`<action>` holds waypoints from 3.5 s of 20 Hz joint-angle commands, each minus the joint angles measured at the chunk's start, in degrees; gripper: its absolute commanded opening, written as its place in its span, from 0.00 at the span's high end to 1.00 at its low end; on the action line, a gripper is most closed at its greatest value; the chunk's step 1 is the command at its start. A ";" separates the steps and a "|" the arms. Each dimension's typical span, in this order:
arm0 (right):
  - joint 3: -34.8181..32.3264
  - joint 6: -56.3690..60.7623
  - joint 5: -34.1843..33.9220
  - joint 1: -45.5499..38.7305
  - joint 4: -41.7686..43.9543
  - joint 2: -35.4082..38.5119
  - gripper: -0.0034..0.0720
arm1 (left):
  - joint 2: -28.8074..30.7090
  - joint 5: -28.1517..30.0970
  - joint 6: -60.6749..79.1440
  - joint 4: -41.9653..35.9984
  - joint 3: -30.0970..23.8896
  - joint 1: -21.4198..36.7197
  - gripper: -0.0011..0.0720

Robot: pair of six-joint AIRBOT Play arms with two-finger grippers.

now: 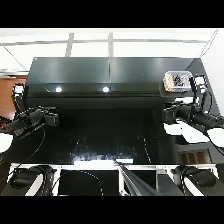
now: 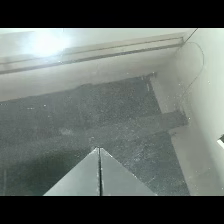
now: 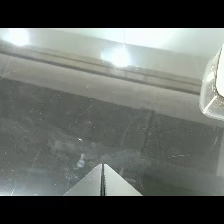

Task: Fold the box and place the chain.

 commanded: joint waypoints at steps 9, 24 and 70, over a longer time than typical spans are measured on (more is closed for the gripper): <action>0.00 0.02 0.02 0.02 0.02 0.02 0.93 | 0.04 0.02 0.02 0.02 -0.04 -0.04 0.94; -0.07 3.15 -8.96 -0.13 7.13 -0.46 0.00 | -2.45 15.08 -0.39 -8.70 0.04 -0.09 0.01; 52.94 -25.00 59.39 -74.40 19.04 -71.41 0.93 | -13.60 7.43 3.08 -9.20 2.99 -8.74 0.02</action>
